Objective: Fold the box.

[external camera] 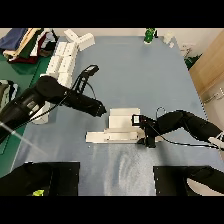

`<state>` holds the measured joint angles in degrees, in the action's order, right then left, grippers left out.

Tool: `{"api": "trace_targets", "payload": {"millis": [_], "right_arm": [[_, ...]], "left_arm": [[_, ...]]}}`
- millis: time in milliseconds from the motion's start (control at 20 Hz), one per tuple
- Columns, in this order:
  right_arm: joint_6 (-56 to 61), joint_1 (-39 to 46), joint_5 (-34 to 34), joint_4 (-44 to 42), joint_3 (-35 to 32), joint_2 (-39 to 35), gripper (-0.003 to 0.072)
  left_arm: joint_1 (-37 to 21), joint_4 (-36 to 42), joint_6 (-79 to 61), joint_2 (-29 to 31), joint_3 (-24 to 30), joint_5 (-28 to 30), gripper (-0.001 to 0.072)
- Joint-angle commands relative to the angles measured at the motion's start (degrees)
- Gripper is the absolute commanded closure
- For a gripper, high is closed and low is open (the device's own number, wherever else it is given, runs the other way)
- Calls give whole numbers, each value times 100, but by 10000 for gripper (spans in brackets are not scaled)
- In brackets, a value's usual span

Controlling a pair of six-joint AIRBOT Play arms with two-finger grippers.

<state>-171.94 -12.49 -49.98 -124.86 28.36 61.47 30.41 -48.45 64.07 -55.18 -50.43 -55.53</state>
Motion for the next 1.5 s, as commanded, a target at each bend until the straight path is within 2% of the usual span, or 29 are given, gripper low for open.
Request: {"api": "trace_targets", "payload": {"millis": [0,150,200,250,300,450,650,850,1200,1250,1300,1350,1450], "right_arm": [[-2,-2,0,0,2,0,161],[-2,-2,0,0,2,0,162],[-2,-2,0,0,2,0,161],[-2,-2,0,2,2,0,161],[-2,-2,0,0,2,0,161],[-2,-2,0,2,2,0,162],[-2,-2,0,11,2,0,161],[-2,-2,0,13,2,0,162],[-2,-2,-2,13,2,0,162],[-2,-2,0,13,2,0,161],[-2,-2,0,13,2,0,161],[-2,-2,0,13,2,0,161],[-2,-2,0,13,2,0,161]], "left_arm": [[284,-1360,-407,894,413,33,699],[466,-1423,-1596,1019,833,39,690],[435,-1239,-1928,1008,957,61,386],[358,-1040,-2382,992,1121,234,29],[302,-826,-2883,973,1294,385,13],[223,-46,-4577,804,1832,835,13],[249,872,-6496,271,2194,909,13],[256,1209,-6924,-275,2199,1169,13],[579,1694,-7246,-717,2192,1735,14],[603,1694,-7246,-758,2192,1786,117],[603,1685,-7246,-778,2192,1792,315],[603,1679,-7243,-782,2192,1810,367],[605,1679,-7243,-782,2192,1814,368]]}}
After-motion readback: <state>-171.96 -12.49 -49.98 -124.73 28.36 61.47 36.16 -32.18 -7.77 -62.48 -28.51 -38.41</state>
